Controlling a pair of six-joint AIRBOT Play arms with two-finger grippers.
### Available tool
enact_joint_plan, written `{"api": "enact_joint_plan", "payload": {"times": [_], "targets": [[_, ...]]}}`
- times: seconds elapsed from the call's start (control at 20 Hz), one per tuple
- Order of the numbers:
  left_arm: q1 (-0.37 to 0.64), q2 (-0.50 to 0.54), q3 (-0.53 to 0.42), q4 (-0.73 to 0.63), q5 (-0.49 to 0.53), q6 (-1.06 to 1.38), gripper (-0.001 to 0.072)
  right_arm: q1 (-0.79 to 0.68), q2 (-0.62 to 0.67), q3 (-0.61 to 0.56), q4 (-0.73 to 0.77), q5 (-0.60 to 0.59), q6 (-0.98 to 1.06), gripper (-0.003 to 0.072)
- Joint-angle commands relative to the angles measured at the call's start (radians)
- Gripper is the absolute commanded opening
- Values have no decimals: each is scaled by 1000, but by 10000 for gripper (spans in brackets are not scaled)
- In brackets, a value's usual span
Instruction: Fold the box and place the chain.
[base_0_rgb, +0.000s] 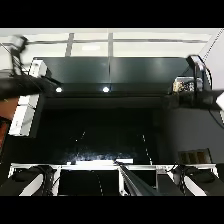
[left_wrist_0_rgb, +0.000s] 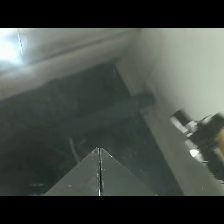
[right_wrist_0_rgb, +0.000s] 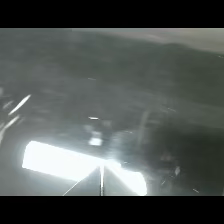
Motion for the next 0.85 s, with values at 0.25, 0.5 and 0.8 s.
{"api": "enact_joint_plan", "payload": {"times": [0.25,0.5,0.8], "targets": [[-146,64,-251,75,230,-214,32,15,114,-249,-108,-177,97,24],[-146,64,-251,74,230,-215,32,15,114,-249,-108,-177,97,24],[-146,63,-251,74,230,-215,32,15,114,-249,-108,-177,97,24]]}}
